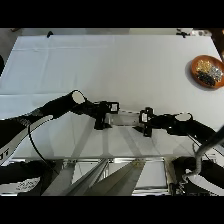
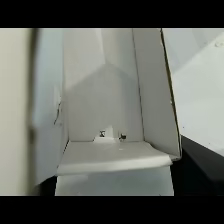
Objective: Fold the box and place the chain.
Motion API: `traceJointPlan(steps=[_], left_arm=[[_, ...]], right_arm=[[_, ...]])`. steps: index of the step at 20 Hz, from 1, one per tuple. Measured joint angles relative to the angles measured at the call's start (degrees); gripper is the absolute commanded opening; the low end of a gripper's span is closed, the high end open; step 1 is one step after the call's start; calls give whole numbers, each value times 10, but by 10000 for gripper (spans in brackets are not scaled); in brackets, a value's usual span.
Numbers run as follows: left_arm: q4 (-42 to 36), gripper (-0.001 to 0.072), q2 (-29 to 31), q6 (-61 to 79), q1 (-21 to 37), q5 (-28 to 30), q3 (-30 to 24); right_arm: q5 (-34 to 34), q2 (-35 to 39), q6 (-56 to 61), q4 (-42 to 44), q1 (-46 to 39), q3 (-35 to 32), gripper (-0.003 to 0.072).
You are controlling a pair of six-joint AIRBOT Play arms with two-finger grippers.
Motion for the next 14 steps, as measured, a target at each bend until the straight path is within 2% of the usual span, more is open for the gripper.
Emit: traceJointPlan(steps=[7, 14], left_arm=[[-45, 700, 0, -1, 10, 18, -24], [-58, 700, 0, 0, 13, 24, -34]], right_arm=[[0, 0, 0, 0, 0, 0, 469], [1, 0, 0, -1, 0, 0, 469]])
